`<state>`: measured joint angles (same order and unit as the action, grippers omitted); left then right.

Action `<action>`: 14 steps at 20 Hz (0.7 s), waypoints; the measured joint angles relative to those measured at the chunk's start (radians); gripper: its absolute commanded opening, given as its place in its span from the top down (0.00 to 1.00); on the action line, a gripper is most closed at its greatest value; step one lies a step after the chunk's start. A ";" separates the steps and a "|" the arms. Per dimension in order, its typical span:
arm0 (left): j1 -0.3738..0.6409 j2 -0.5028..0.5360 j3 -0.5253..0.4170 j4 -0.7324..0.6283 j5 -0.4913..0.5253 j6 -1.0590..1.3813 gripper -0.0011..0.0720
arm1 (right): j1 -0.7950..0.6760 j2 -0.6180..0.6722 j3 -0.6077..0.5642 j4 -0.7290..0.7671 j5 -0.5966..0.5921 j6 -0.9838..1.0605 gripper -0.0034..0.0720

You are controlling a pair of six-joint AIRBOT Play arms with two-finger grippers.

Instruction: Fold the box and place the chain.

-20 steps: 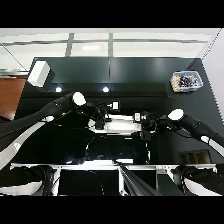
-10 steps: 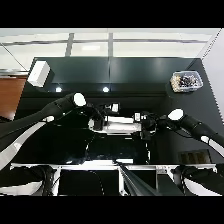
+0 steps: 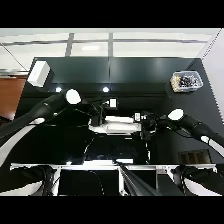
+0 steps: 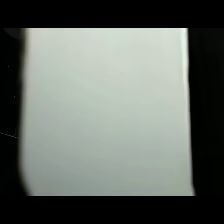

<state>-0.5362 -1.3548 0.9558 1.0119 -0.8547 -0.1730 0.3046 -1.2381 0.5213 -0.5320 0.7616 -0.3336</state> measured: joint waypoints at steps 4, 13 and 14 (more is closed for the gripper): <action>0.077 0.121 0.001 0.171 -0.098 -0.238 0.96 | 0.000 0.000 0.000 0.000 0.000 0.000 0.40; 0.141 0.166 -0.208 -0.487 -0.239 -0.375 0.96 | 0.000 0.000 0.000 0.000 0.000 0.000 0.40; 0.139 0.156 -0.243 -0.609 -0.185 -0.327 0.96 | 0.000 0.000 0.000 0.000 0.000 0.000 0.40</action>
